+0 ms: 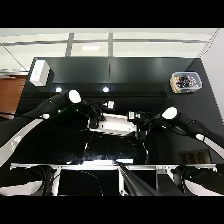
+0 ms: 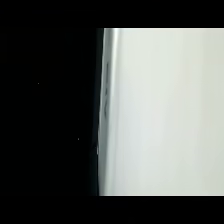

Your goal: Fold the box and place the chain.

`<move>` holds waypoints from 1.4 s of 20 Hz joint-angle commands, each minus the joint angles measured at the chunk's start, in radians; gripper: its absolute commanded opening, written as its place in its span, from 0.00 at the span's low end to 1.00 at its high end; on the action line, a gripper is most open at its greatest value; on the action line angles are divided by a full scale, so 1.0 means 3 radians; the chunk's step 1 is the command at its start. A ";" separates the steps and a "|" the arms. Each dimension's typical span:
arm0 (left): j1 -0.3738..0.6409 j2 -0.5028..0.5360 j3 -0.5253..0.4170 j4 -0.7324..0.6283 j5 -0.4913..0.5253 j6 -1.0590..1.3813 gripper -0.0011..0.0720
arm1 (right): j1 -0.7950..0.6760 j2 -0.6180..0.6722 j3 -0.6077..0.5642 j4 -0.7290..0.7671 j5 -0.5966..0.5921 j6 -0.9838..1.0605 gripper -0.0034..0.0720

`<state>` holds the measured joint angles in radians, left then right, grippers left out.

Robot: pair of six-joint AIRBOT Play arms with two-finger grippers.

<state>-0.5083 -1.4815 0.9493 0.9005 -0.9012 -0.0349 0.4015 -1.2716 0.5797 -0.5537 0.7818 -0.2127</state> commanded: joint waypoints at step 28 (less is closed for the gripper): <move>0.0004 -0.0003 -0.0001 0.0001 -0.0081 -0.0085 0.05 | 0.0015 0.0025 -0.0003 -0.0154 -0.0098 0.0098 0.86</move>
<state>-0.5083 -1.4818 0.9493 0.8986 -0.9264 -0.0608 0.4065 -1.2690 0.5785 -0.5949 0.7506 -0.1829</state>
